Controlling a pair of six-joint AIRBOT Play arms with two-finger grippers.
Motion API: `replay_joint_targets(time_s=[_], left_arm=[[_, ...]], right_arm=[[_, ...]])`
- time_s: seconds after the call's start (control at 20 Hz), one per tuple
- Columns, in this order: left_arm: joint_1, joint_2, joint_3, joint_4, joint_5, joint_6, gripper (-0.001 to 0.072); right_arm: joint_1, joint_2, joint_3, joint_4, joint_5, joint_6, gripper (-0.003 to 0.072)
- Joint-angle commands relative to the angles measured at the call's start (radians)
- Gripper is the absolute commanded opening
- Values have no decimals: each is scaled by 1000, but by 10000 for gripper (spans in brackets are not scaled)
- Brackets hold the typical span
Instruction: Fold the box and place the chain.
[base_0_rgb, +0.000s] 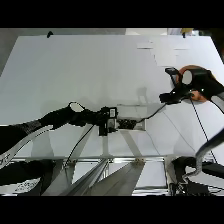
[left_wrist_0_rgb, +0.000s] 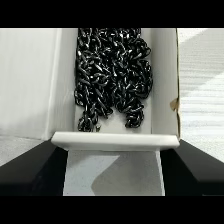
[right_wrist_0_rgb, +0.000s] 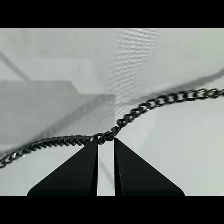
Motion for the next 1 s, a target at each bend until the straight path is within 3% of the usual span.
replay_joint_targets(time_s=[0.0,0.35,0.55,0.8,0.95], left_arm=[[0,1,0,0,0,0,206],[0,1,0,0,0,0,206],[0,1,0,0,0,0,206],[0,1,0,0,0,0,206],[0,1,0,0,0,0,206]], right_arm=[[0,127,1,60,27,-24,18],[0,463,-1,428,231,-190,19],[0,633,-1,589,258,-238,19],[0,700,-3,790,255,-283,19],[0,700,-40,830,229,-314,19]])
